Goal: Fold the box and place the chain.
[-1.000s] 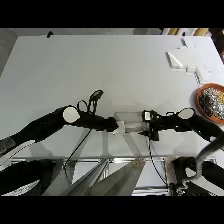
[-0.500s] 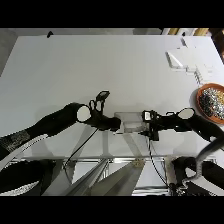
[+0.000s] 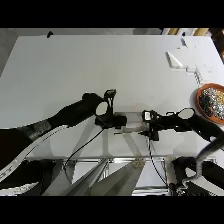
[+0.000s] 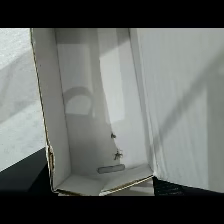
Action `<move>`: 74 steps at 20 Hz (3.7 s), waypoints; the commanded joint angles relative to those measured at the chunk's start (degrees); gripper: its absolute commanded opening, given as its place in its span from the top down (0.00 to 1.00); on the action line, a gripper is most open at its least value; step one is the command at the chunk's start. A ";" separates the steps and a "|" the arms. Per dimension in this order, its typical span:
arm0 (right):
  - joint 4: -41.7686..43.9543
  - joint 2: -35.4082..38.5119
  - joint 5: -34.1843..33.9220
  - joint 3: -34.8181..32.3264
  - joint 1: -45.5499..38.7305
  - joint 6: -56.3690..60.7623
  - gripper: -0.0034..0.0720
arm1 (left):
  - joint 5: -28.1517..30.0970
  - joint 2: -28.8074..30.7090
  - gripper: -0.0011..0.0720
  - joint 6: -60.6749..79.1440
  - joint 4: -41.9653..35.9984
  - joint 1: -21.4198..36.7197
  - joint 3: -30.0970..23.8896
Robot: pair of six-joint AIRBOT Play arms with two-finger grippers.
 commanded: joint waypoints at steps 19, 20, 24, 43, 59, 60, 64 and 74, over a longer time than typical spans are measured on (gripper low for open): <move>0.00 0.04 0.02 0.07 0.02 0.02 0.43 | -4.11 -5.51 0.91 -21.92 12.11 -5.90 5.22; 0.00 0.04 0.02 0.07 0.02 0.02 0.43 | -4.11 -5.51 0.95 -21.90 12.61 -6.14 5.22; 0.00 0.04 0.02 0.07 0.02 0.02 0.43 | -6.29 -5.49 0.98 -21.59 13.75 -6.23 5.25; 0.00 0.04 0.02 0.07 0.02 0.02 0.43 | -11.76 -10.38 0.92 -19.17 13.60 -6.86 10.21; 0.00 0.04 0.02 0.07 0.02 0.02 0.43 | -14.51 5.53 0.44 13.99 10.62 -2.34 6.45; 0.00 0.04 0.02 0.07 0.02 0.02 0.43 | -14.95 7.93 0.44 16.59 10.10 -1.46 4.83; 0.00 0.04 0.02 0.07 0.02 0.02 0.43 | -13.81 19.47 0.44 37.83 2.21 3.76 -5.27; 0.00 0.04 0.02 0.07 0.02 0.02 0.43 | 16.94 26.18 0.03 128.96 -27.26 18.75 -29.40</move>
